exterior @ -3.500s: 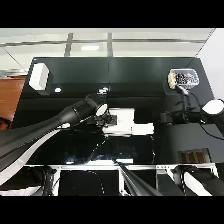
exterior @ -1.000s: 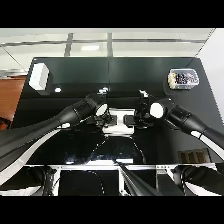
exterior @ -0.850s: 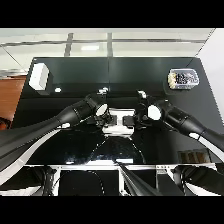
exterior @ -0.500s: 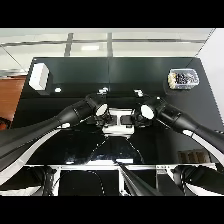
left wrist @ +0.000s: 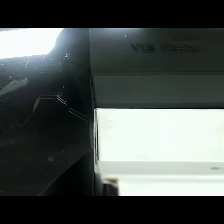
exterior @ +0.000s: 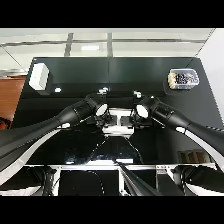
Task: Fold the box and place the chain.
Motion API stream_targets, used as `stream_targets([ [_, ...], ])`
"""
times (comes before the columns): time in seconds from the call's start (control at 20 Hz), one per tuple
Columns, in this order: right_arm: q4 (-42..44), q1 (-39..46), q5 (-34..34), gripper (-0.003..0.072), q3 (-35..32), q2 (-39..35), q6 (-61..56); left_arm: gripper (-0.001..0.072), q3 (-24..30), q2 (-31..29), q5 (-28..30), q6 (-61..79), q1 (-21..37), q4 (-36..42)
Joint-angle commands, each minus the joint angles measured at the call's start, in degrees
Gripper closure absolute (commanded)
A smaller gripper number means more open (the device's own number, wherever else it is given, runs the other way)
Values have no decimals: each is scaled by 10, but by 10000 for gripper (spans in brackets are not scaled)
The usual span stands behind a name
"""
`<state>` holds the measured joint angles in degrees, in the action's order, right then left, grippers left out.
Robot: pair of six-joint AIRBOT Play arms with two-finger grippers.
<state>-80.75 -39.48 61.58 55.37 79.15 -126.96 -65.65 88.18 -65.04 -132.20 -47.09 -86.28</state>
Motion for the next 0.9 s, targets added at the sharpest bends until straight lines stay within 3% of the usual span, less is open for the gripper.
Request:
stream_targets([
  [0.0,-1,-2,10,455,1,14,-4,684,0,0,0,0,0,0],
  [0.3,-2,-4,8,456,1,21,-19,684,0,0,0,0,0,0],
  [0.4,-2,-4,0,574,1,21,-19,684,0,0,0,0,0,0],
  [0.45,2,-4,-3,675,1,21,-19,684,0,0,0,0,0,0],
  [0.7,1,-5,-1,659,1,21,-21,684,0,0,0,0,0,-1],
  [0.75,1,-5,-1,502,2,21,-21,684,0,0,0,0,0,-1],
  [0.85,1,-5,-1,459,5,21,-21,684,0,0,0,0,0,-1],
])
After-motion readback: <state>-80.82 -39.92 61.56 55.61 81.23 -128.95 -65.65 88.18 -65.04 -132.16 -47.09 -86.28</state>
